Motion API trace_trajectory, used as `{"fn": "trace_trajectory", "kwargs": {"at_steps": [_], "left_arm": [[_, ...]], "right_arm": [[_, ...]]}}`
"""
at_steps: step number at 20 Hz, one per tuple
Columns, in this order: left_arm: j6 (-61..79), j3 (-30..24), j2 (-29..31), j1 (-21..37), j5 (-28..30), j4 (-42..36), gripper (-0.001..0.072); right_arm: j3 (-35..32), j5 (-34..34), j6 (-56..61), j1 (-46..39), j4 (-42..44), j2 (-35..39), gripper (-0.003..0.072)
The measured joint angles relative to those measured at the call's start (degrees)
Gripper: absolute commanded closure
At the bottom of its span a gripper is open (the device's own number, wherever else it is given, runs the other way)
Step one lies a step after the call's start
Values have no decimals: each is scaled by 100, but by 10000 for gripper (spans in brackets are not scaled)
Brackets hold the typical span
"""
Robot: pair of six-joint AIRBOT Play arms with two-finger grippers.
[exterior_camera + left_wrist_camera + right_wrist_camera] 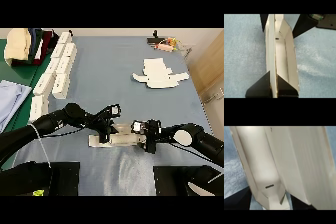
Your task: Fold the box.
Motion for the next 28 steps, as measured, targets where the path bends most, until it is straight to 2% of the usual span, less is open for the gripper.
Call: {"fn": "trace_trajectory", "kwargs": {"at_steps": [6, 17, 20, 24, 28], "left_arm": [[4, 0, -2, 0, -15, 4, 693], [0, -2, -2, -7, 7, -7, 693], [-4, -2, -7, -7, 11, -9, 694], [-2, 0, -7, -7, 15, -9, 694], [-2, 0, -7, -7, 13, -7, 694]], "right_arm": [[22, 367, -96, -20, 164, -46, -23], [28, 522, -55, -50, 37, -57, -21], [63, 592, -343, -245, 225, -85, -21], [192, 804, -911, -619, 680, -306, -22], [450, 861, -1296, -754, 887, -831, -21]]}}
